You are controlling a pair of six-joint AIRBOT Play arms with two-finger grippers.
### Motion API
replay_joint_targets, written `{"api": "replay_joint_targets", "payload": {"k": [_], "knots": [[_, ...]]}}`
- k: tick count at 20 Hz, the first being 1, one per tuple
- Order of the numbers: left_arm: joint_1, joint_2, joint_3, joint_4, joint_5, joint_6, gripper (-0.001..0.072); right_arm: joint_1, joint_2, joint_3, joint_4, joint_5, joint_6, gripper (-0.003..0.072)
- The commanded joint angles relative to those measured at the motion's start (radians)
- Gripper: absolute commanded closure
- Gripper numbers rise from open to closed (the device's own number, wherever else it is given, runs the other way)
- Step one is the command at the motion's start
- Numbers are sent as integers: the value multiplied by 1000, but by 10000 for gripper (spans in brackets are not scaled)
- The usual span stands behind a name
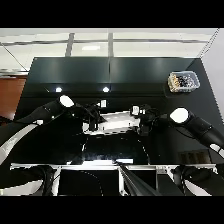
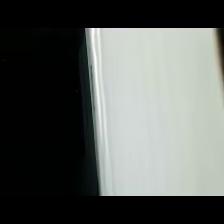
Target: Fold the box and place the chain.
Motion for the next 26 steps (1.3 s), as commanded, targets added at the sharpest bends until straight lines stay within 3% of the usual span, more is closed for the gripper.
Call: {"api": "replay_joint_targets", "payload": {"k": [1, 7, 13, 26], "knots": [[0, 0, 1, 0, 0, 2, 684, -26, -23, 2, 61, 4, -41, 3], [0, 0, 1, 0, 0, 2, 684, -27, -82, 0, 151, 97, -149, 3], [0, 0, 1, 0, 3, 2, 684, -27, -168, -6, 154, 89, -259, 3], [0, 0, 1, 0, 7, 2, 684, 24, -220, -6, 79, 15, -197, 5]]}}
